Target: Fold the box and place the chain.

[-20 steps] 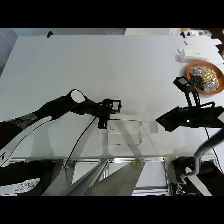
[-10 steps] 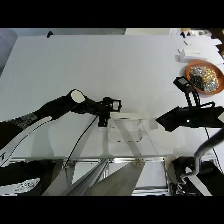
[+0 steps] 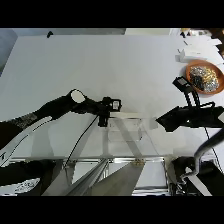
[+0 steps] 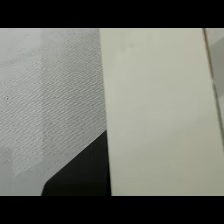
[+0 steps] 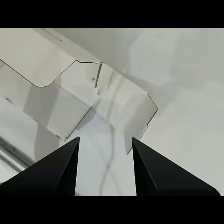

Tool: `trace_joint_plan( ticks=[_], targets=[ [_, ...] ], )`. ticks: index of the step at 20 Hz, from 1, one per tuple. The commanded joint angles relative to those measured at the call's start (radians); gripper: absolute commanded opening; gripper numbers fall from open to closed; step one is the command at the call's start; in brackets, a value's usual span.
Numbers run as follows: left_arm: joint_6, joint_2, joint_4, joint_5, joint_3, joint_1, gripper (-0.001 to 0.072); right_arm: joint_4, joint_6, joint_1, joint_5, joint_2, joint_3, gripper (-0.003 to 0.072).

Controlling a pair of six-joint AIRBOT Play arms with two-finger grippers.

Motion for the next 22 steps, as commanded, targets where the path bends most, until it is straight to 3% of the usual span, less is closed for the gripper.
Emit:
trace_joint_plan(
  ticks=[1,2,4,9,16,17,18,20,21,22],
  targets=[
    [-0.005,0.0,0.0,0.0,0.0,0.001,0.0011,0.002,-0.111,0.001,0.005,0.001,0.001,0.0208],
    [-0.005,0.0,0.0,0.0,0.0,0.001,0.0011,0.005,-0.151,0.001,0.012,0.001,0.001,0.0099],
    [-0.005,0.0,0.0,0.0,0.0,0.001,0.0011,0.021,-0.268,0.001,0.036,0.0,-0.002,0.0039],
    [-0.005,0.0,0.0,0.0,0.0,0.001,0.0011,0.122,-0.461,0.006,0.056,-0.028,-0.085,0.0016],
    [-0.005,0.0,0.001,-0.003,0.0,0.001,0.0011,0.011,-0.623,0.241,-0.048,-0.028,-0.253,0.002],
    [-0.005,0.0,0.0,-0.003,0.0,0.001,0.0011,0.004,-0.657,0.26,-0.087,-0.028,-0.274,0.0069],
    [-0.005,0.0,0.0,-0.003,0.0,0.001,0.0011,-0.005,-0.679,0.278,-0.137,-0.027,-0.293,0.0198],
    [-0.005,0.0,0.0,-0.003,0.0,0.001,0.0011,-0.035,-0.689,0.338,-0.285,-0.025,-0.328,0.0602],
    [-0.005,0.0,0.0,-0.003,0.0,0.001,0.0011,-0.051,-0.689,0.374,-0.357,-0.025,-0.347,0.0672],
    [-0.005,0.0,0.0,-0.003,0.0,0.001,0.0011,-0.062,-0.689,0.409,-0.419,-0.025,-0.365,0.0686]
  ],
)
